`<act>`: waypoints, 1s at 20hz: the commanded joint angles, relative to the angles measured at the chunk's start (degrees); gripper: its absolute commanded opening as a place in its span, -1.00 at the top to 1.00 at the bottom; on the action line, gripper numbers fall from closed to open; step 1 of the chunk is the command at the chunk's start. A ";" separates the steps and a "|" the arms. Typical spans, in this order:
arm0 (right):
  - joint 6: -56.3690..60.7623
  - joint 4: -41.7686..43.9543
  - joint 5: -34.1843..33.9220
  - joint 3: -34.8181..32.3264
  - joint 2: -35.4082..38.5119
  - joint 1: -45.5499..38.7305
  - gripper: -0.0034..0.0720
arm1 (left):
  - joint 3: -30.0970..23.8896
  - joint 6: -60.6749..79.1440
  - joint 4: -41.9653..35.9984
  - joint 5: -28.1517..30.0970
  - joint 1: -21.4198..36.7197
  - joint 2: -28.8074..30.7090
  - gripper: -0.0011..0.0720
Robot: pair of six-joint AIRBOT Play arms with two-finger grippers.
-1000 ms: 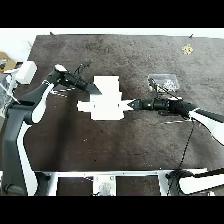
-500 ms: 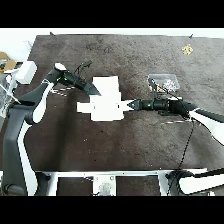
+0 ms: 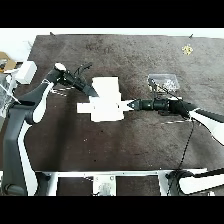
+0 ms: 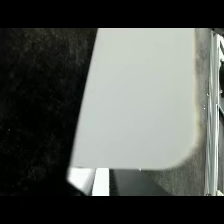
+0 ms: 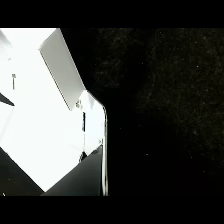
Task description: Fold the box and place the chain.
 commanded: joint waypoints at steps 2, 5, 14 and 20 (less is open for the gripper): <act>0.00 0.35 -1.60 0.04 0.07 0.00 0.89 | 0.07 6.93 1.62 -2.51 0.00 -0.02 0.94; -2.47 0.87 -1.62 0.76 1.40 -0.96 0.03 | 0.09 11.65 0.98 -0.94 0.00 0.00 0.94; -11.19 -2.23 -1.42 4.79 11.58 -10.27 0.03 | 0.09 29.99 1.11 7.78 0.00 0.17 0.94; -13.53 -4.70 -1.75 4.70 11.32 -10.82 0.03 | 0.15 36.13 2.64 11.69 -0.09 3.13 0.94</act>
